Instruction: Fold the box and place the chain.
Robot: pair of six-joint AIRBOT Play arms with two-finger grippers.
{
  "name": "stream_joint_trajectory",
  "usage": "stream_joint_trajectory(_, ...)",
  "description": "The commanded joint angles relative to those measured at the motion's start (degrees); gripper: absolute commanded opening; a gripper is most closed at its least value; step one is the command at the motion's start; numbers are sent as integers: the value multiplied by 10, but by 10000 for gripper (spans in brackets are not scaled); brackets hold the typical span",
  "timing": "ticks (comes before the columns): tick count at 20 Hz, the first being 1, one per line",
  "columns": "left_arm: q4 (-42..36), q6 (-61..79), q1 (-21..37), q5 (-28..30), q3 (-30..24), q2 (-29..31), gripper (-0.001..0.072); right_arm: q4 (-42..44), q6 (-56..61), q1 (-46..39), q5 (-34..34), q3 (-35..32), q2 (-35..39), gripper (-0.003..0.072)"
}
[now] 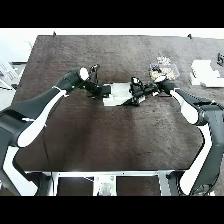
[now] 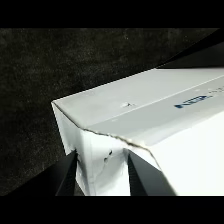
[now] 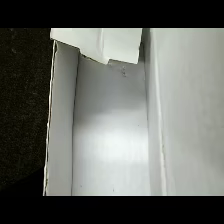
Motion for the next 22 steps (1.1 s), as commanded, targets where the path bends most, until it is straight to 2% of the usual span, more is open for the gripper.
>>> stream_joint_trajectory(1,16,-10,-1,-5,0,-3,361,0,1,0,0,0,0,457)
stream_joint_trajectory(3,34,-23,-1,-15,9,-5,361,0,0,0,0,0,0,456)
stream_joint_trajectory(7,68,-49,-6,-91,82,-42,361,0,0,0,0,0,0,457)
stream_joint_trajectory(14,88,-65,-13,-115,145,-76,360,0,1,0,0,0,0,457)
stream_joint_trajectory(19,115,-98,-14,-224,250,-139,360,0,1,0,0,0,0,457)
stream_joint_trajectory(22,123,-117,-17,-245,268,-155,359,0,1,0,0,0,0,456)
